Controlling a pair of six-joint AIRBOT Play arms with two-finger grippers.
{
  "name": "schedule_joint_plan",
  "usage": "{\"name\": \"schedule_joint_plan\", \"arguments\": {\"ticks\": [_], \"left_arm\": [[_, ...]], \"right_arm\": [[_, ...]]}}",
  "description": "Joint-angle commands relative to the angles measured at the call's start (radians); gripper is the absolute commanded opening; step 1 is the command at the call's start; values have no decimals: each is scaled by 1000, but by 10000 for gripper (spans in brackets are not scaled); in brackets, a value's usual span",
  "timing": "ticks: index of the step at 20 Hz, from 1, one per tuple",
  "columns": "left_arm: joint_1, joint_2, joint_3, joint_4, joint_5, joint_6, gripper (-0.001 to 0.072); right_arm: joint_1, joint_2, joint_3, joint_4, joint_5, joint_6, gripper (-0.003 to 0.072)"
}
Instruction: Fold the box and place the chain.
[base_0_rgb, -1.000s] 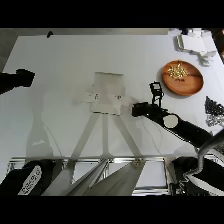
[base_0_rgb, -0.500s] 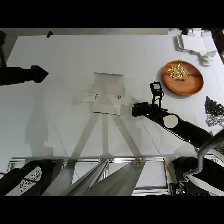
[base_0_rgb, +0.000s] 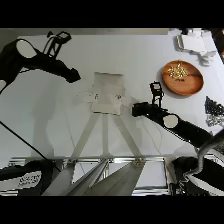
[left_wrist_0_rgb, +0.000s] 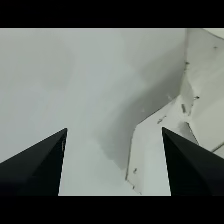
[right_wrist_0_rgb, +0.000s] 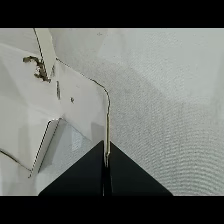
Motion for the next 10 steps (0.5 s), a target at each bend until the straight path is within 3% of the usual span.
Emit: {"name": "schedule_joint_plan", "arguments": {"ticks": [1,5,7,9,10], "left_arm": [[-39,-37,24,-30,-29,80,641],[-39,-38,24,-26,-84,115,638],[-23,-45,24,-71,-90,127,523],[51,-69,24,-256,-91,186,536],[90,-82,24,-341,-96,253,619]], "right_arm": [[1,0,0,0,0,0,10],[1,-1,0,0,0,0,10],[1,-1,0,0,0,0,10],[1,-1,0,0,0,0,10],[1,-1,0,0,0,0,10]]}}
